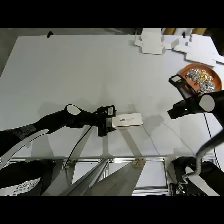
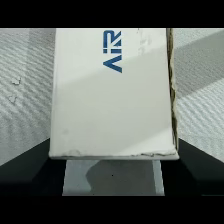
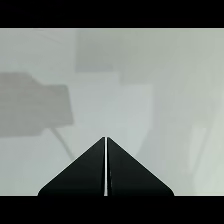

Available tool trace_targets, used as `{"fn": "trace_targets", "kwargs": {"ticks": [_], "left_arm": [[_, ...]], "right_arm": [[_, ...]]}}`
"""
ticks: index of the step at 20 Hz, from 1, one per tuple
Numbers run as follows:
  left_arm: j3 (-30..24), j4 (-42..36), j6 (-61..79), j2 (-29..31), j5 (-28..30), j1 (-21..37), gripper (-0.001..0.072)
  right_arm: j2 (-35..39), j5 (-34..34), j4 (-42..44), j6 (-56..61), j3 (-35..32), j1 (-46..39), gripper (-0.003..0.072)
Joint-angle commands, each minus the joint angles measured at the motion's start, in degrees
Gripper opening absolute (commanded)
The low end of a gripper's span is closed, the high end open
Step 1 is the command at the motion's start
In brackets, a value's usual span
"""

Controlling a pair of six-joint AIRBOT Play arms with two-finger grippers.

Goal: Fold the box and place the chain.

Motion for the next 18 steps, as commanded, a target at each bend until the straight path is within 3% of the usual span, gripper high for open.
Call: {"fn": "trace_targets", "kwargs": {"ticks": [1,13,15,18], "left_arm": [[0.00,0.02,0.00,0.04,0.00,0.00,0.0170],[0.02,0.50,0.00,0.92,-3.96,0.37,0.0171],[0.02,3.30,-3.26,4.72,-3.82,2.12,0.0175],[0.00,16.59,-20.24,15.32,-2.19,8.28,0.0176]], "right_arm": [[0.00,7.15,-1.27,4.15,-0.48,-5.29,0.0018],[0.00,8.50,-1.20,4.15,-0.48,-5.29,0.0018],[0.00,8.48,-1.18,4.15,-0.48,-5.29,0.0018],[0.00,8.48,-1.20,4.15,-0.48,-5.29,0.0018]]}}
